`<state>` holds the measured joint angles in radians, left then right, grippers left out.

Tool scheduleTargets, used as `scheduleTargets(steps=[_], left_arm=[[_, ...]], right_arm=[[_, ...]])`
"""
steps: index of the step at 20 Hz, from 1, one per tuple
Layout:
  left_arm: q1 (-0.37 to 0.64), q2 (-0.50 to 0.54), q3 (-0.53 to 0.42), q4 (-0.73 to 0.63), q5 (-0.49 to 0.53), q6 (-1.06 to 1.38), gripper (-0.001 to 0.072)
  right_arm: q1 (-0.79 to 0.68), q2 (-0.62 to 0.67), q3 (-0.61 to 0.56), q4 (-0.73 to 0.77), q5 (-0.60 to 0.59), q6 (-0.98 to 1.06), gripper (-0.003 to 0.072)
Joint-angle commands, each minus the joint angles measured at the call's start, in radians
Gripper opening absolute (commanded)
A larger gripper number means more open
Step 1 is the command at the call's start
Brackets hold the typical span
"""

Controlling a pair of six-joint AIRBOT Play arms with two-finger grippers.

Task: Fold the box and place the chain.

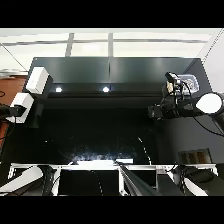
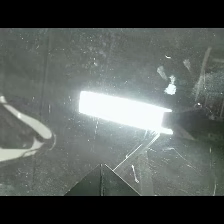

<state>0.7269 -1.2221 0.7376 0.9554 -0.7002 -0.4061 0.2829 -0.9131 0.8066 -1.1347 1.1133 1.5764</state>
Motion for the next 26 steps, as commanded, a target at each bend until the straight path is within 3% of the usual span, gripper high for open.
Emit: scheduleTargets(steps=[1, 4, 13, 20, 26], left_arm=[[-0.002, -0.051, 0.001, -0.100, 0.072, 0.116, 0.0333], [-0.031, -0.086, 0.003, -0.208, 0.072, 0.169, 0.0333], [-0.176, -0.107, 0.003, -0.214, 0.205, 0.193, 0.0335], [-0.178, -0.126, 0.003, -0.307, 0.238, 0.190, 0.0335], [-0.178, -0.130, 0.003, -0.310, 0.246, 0.190, 0.0335]], right_arm=[[0.000, 0.000, 0.001, 0.000, 0.000, 0.026, 0.0025], [0.000, 0.000, 0.001, 0.000, 0.001, 0.041, 0.0025], [0.000, 0.000, 0.001, -0.001, 0.002, 0.040, 0.0025], [0.000, 0.000, 0.001, -0.001, 0.008, 0.040, 0.0025], [0.000, 0.000, 0.001, -0.001, 0.008, 0.040, 0.0025]])
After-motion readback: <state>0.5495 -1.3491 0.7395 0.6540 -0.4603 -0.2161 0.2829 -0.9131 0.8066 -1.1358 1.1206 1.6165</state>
